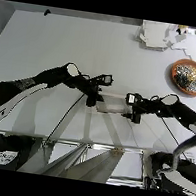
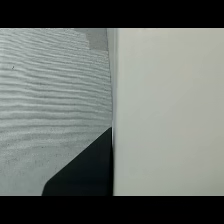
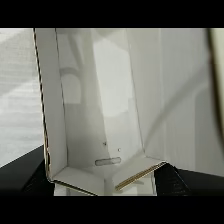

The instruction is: Fold the box and place the chain.

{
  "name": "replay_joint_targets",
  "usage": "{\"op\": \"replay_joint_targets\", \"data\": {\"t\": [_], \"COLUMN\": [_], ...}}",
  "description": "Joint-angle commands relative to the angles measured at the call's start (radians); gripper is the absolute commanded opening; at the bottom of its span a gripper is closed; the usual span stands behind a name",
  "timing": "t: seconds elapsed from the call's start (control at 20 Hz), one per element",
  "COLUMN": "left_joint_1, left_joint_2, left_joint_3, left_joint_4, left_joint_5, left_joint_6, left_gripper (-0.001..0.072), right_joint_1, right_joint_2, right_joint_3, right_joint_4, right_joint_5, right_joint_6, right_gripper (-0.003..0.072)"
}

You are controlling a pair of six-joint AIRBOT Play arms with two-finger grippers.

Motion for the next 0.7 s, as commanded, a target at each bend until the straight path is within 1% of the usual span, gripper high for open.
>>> {"op": "replay_joint_targets", "data": {"t": [0.0,0.05,0.1,0.25,0.35,0.65], "left_joint_1": [-0.001,-0.001,-0.001,-0.001,-0.001,-0.001], "left_joint_2": [0.0,0.0,-0.001,0.0,-0.001,0.0], "left_joint_3": [0.0,0.0,0.0,0.0,0.0,0.0], "left_joint_4": [0.0,0.0,0.0,0.0,0.0,0.0], "left_joint_5": [0.002,0.002,0.002,0.002,0.002,0.002], "left_joint_6": [0.0,0.0,0.0,0.0,0.0,0.0], "left_gripper": [0.0009,0.0009,0.0009,0.0009,0.0009,0.0009], "right_joint_1": [0.0,0.0,0.0,0.0,0.0,0.0], "right_joint_2": [-0.013,-0.013,-0.013,-0.013,-0.013,-0.013], "right_joint_3": [0.0,0.0,0.0,0.0,0.0,0.0], "right_joint_4": [-0.001,-0.001,-0.001,-0.001,-0.001,-0.001], "right_joint_5": [-0.014,-0.014,-0.014,-0.015,-0.015,-0.012], "right_joint_6": [0.001,0.001,0.001,0.001,0.001,0.001], "right_gripper": [0.051,0.0474,0.0457,0.0452,0.0428,0.0437]}}
